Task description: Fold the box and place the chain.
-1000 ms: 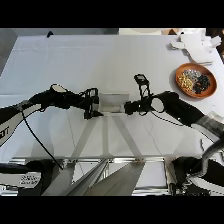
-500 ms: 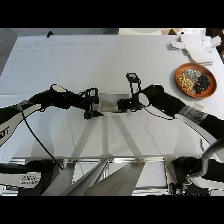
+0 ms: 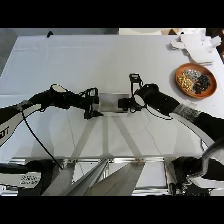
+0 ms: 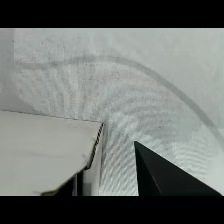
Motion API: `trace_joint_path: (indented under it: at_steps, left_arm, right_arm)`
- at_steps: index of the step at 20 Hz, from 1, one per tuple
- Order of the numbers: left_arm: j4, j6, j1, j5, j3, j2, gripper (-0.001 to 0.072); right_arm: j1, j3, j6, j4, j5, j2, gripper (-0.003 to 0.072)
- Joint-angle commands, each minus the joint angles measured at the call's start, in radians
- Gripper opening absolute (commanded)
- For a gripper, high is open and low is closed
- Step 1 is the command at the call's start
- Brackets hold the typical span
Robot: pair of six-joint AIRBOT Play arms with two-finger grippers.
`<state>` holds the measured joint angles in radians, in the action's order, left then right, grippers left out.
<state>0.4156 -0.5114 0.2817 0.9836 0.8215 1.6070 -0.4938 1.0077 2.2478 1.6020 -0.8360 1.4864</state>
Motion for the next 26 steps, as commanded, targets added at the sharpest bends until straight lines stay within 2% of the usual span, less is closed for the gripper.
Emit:
trace_joint_path:
  at_steps: [1, 8, 9, 10, 13, 14, 15, 16, 17, 21, 26]
  left_arm:
    - [0.0, 0.0, 0.0, 0.0, 0.0, 0.0, 0.0256]
    - [0.0, 0.0, 0.0, 0.0, 0.0, 0.0, 0.0256]
    - [0.001, 0.0, 0.0, 0.0, 0.0, 0.0, 0.0256]
    - [0.001, 0.0, 0.0, 0.0, 0.0, 0.0, 0.0256]
    - [0.001, 0.0, 0.0, 0.0, 0.0, 0.0, 0.0256]
    - [0.0, 0.0, 0.0, 0.0, 0.0, 0.0, 0.0256]
    - [0.0, 0.0, 0.0, 0.0, 0.0, 0.0, 0.0256]
    - [0.0, 0.0, 0.0, 0.0, 0.0, 0.0, 0.0256]
    - [0.0, 0.0, 0.0, 0.0, 0.0, 0.0, 0.0256]
    - [0.0, 0.0, 0.0, 0.0, 0.0, 0.0, 0.0256]
    - [0.0, 0.0, 0.0, 0.0, 0.0, 0.0, 0.0256]
  right_arm:
    - [-0.027, 0.005, 0.035, 0.051, 0.026, 0.002, 0.0354]
    - [-0.059, 0.006, 0.086, 0.055, -0.009, 0.021, 0.0353]
    - [-0.067, 0.007, 0.085, 0.074, -0.013, 0.027, 0.0286]
    - [-0.077, 0.007, 0.085, 0.106, -0.01, 0.027, 0.0025]
    - [-0.093, 0.008, 0.086, 0.154, -0.009, 0.027, 0.001]
    - [-0.093, 0.008, 0.086, 0.15, -0.01, 0.027, 0.0056]
    - [-0.093, 0.008, 0.085, 0.143, -0.01, 0.026, 0.0221]
    - [-0.093, 0.008, 0.085, 0.135, -0.011, 0.02, 0.045]
    - [-0.093, 0.008, 0.082, 0.125, -0.012, 0.012, 0.0544]
    - [-0.103, 0.008, 0.073, 0.121, -0.053, -0.079, 0.0539]
    - [-0.103, 0.008, -0.023, 0.117, -0.115, -0.287, 0.054]
